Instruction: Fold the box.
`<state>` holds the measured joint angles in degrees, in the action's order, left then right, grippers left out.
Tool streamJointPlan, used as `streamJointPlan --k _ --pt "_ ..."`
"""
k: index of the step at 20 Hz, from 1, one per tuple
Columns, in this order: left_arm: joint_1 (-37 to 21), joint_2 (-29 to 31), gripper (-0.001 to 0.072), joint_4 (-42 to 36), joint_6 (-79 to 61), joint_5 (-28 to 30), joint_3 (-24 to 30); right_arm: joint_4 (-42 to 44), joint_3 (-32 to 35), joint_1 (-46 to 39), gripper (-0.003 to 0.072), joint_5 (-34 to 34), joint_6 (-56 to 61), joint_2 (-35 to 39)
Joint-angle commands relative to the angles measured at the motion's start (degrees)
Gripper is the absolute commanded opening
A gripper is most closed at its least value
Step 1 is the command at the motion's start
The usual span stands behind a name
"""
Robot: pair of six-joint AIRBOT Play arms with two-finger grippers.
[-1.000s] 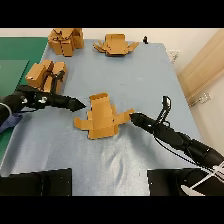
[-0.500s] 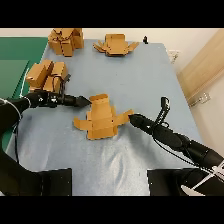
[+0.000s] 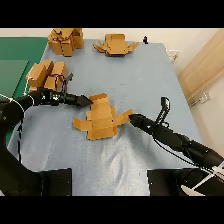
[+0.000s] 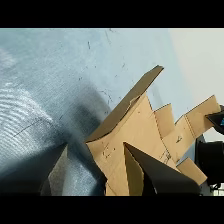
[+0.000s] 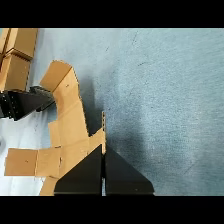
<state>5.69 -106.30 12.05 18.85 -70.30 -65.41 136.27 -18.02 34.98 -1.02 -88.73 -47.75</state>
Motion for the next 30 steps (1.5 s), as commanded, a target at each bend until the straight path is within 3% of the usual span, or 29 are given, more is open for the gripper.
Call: streamJointPlan --k 1,8,9,10,21,22,23,28,30 --pt "0.44 -0.22 0.0519 1.68 0.26 -2.78 -0.07 0.02 0.00 0.02 0.0003 -0.13 0.02 -0.02" --pt "0.44 -0.22 0.0496 2.05 0.26 -5.11 -0.07 0.02 0.00 -0.02 0.0003 -0.31 0.04 -0.04" --pt "0.44 -0.22 0.0316 2.12 0.04 -5.16 -0.07 0.02 0.00 -0.02 0.0003 -0.31 0.07 -0.02" --pt "0.50 -0.22 0.0231 2.05 -0.15 -5.09 -0.07 0.04 0.00 -0.02 0.0003 -0.31 0.17 0.02" --pt "2.19 -0.22 0.0234 1.03 -0.28 -5.75 -2.08 0.02 0.00 0.00 0.0004 -0.20 0.26 0.44" --pt "2.16 -0.22 0.0200 1.05 -0.44 -5.75 -2.08 0.02 0.00 0.00 0.0003 -0.13 0.26 0.44" --pt "2.08 -0.22 0.0011 1.01 -1.38 -5.77 -2.08 0.02 0.00 0.00 0.0003 -0.02 0.26 0.44" --pt "2.05 -0.22 0.0015 0.15 -6.49 -8.68 -2.10 -1.09 0.00 -0.02 0.0004 1.07 0.11 0.66" --pt "1.70 -0.22 0.0016 0.13 -9.11 -11.04 -2.51 -9.92 -0.02 -0.07 0.0006 3.56 -2.89 2.54"
